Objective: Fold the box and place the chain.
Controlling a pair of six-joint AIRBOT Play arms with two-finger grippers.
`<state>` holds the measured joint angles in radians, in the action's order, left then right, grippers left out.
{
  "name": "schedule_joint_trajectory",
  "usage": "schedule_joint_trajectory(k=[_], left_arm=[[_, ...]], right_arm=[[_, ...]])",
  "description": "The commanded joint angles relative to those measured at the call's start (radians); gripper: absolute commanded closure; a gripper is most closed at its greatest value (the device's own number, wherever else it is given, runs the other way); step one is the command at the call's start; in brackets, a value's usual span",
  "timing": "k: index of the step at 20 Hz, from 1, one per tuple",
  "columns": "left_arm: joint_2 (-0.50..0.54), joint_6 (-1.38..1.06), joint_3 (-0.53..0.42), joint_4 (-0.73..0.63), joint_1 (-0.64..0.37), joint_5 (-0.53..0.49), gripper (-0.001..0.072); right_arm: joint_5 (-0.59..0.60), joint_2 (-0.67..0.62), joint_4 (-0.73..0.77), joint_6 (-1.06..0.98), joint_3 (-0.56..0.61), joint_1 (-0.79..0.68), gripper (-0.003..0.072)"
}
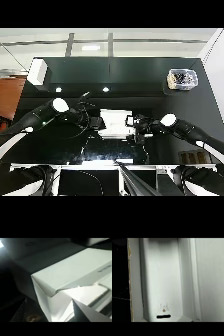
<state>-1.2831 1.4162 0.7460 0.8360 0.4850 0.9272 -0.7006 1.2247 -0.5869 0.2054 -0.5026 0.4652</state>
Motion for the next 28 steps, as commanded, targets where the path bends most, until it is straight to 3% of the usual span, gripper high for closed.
schedule_joint_trajectory(k=[1, 3, 5, 7, 9, 12, 16, 18, 20, 26, 28], left_arm=[[0.0, 0.284, 0.062, 0.234, 0.102, -0.03, 0.008], [0.0, 0.472, 0.09, 0.382, 0.169, -0.027, 0.0121], [-0.008, 0.623, 0.113, 0.507, 0.234, -0.022, 0.0222], [-0.034, 0.685, 0.15, 0.549, 0.279, 0.011, 0.0226], [-0.075, 0.719, 0.19, 0.595, 0.313, 0.061, 0.0306], [-0.126, 0.756, 0.238, 0.608, 0.334, 0.15, 0.0306], [-0.133, 0.852, 0.241, 0.639, 0.351, 0.099, 0.031], [-0.134, 0.874, 0.241, 0.64, 0.349, 0.067, 0.0376], [-0.137, 0.874, 0.242, 0.639, 0.349, 0.048, 0.0376], [-0.163, 0.873, 0.246, 0.622, 0.349, 0.087, 0.0378], [-0.164, 0.874, 0.249, 0.63, 0.349, 0.098, 0.0471]], right_arm=[[0.0, 0.0, 0.0, 0.0, 0.0, 0.0, 0.0214], [0.0, 0.0, 0.0, 0.0, 0.0, 0.0, 0.0214], [0.001, 0.0, 0.0, -0.001, 0.0, 0.0, 0.0213], [0.003, 0.0, 0.0, -0.003, 0.0, 0.0, 0.0214], [0.003, 0.0, 0.0, -0.003, 0.0, 0.0, 0.0214], [0.003, 0.0, 0.0, -0.003, 0.0, 0.0, 0.0214], [0.003, 0.0, 0.0, -0.003, 0.0, 0.0, 0.0214], [0.003, 0.0, 0.0, -0.003, 0.0, 0.0, 0.0214], [0.003, 0.0, 0.0, -0.003, 0.0, 0.0, 0.0214], [0.003, 0.0, 0.0, -0.003, 0.0, 0.0, 0.0214], [0.004, 0.0, 0.0, -0.003, 0.0, 0.0, 0.0214]])
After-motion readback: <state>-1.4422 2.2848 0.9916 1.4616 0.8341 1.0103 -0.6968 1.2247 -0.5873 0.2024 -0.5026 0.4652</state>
